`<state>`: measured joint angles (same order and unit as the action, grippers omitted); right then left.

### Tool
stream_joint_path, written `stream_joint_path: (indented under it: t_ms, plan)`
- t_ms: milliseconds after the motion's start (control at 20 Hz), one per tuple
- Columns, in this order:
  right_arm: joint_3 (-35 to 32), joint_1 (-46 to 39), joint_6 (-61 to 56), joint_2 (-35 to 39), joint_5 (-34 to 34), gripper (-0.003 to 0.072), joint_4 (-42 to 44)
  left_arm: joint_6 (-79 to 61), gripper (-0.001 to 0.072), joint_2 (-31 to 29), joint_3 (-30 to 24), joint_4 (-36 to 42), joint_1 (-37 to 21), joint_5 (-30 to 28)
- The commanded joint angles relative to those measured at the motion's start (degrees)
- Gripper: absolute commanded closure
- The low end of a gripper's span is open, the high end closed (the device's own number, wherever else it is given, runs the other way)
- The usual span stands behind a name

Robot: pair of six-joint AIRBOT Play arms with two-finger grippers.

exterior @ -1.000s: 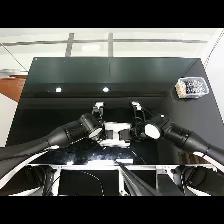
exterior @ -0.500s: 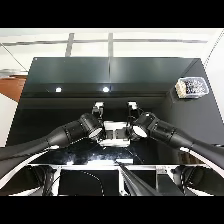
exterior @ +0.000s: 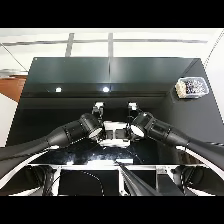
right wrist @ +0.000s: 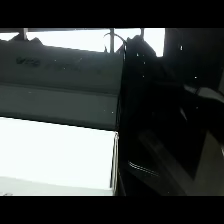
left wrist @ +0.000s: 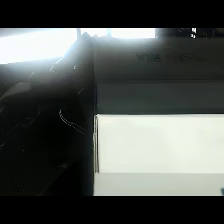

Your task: Fold the box and place the chain.

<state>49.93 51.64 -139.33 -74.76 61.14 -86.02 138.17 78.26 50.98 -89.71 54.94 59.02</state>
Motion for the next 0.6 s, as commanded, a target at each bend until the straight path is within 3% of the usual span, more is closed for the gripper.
stream_joint_path:
  t_ms: [0, 550]
  plan:
    - [0.07, 0.02, -0.17, -0.87, -0.22, 0.0486, 0.22, 0.09, 0.0682, 0.04, -0.02, 0.0, 0.0, -0.02]
    - [0.07, 0.0, -0.2, -1.92, -0.5, 0.0489, 0.35, 0.07, 0.0682, 0.04, -0.02, 0.2, 0.0, 0.0]
